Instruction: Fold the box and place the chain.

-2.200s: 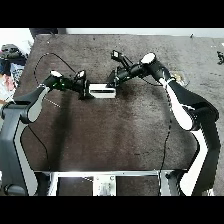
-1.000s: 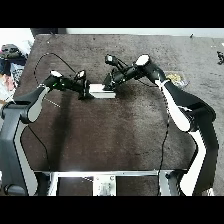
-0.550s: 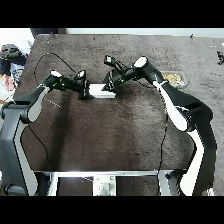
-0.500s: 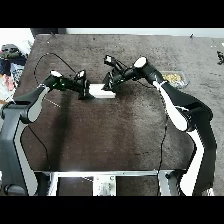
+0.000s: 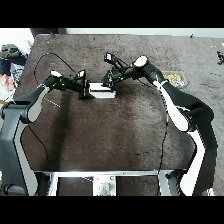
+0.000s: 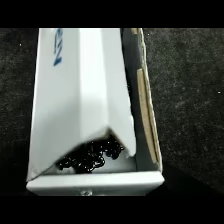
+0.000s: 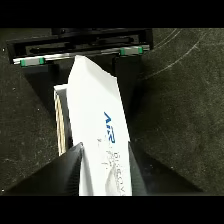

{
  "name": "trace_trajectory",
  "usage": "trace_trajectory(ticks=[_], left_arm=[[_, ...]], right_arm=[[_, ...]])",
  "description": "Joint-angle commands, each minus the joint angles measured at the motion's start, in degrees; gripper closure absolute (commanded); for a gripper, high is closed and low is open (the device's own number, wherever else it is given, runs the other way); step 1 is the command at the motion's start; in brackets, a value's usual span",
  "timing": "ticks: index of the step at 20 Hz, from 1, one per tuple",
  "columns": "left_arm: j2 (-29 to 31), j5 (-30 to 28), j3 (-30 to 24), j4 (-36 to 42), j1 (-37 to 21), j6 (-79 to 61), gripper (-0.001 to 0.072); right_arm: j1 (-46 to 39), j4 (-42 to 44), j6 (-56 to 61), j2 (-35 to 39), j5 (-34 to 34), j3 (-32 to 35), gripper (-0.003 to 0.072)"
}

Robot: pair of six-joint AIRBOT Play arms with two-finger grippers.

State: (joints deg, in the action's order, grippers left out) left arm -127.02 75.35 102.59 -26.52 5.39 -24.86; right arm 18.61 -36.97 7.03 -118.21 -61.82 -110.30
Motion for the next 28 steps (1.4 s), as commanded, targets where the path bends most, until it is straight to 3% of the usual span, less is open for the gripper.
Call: trace_trajectory(ticks=[1,19,20,21,28], left_arm=[[0.02,0.09,0.02,-0.02,0.04,-0.07,0.0342],[0.02,0.09,0.02,-0.02,0.04,-0.07,0.0342],[0.02,0.09,0.02,-0.02,0.04,-0.07,0.0342],[0.02,0.09,0.02,-0.02,0.04,-0.07,0.0342],[0.02,0.09,0.02,-0.02,0.04,-0.07,0.0342]], right_arm=[[0.02,-1.46,0.07,0.09,-1.97,-0.04,0.0524],[1.18,-5.51,3.63,-1.62,-6.75,0.02,0.0521],[1.18,-5.40,3.69,-1.62,-7.04,0.02,0.0487],[1.16,-5.25,3.74,-1.60,-7.23,0.02,0.0334],[0.70,-1.79,3.74,-1.42,-8.92,0.00,0.0339]])
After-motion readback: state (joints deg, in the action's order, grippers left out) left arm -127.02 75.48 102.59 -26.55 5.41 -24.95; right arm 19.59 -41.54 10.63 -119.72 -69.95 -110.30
